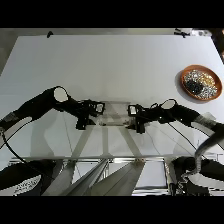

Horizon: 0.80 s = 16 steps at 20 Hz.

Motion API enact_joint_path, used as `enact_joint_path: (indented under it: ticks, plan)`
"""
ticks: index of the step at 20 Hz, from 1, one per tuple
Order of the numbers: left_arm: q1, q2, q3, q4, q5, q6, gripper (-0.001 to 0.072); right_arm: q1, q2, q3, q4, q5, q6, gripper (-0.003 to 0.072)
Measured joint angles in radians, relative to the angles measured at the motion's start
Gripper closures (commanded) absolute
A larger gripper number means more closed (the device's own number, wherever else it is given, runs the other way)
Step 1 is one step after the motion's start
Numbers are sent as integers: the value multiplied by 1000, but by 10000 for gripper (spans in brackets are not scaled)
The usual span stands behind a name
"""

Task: Fold the box and place the chain.

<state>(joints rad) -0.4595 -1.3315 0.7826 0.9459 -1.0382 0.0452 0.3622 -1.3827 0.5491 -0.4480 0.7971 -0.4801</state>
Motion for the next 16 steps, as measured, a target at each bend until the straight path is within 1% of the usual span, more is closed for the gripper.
enact_joint_path:
  ticks: [4,6,7,8,9,13,15,16]
  plan:
    - [-18,-7,0,-17,8,0,402,0,0,0,0,0,0,304]
    - [-26,-14,0,-28,27,0,468,0,0,0,0,0,0,304]
    - [-29,-19,0,-35,39,0,469,0,0,0,0,0,0,304]
    - [-32,-24,0,-41,49,0,503,0,0,0,0,0,0,304]
    - [-35,-29,0,-47,62,0,521,0,0,0,0,0,0,304]
    - [-52,-50,0,-61,108,0,522,0,0,0,0,0,1,304]
    - [-62,-59,-1,-71,128,0,580,0,0,0,0,1,1,304]
    - [-66,-62,-1,-78,136,0,579,0,0,0,0,1,1,304]
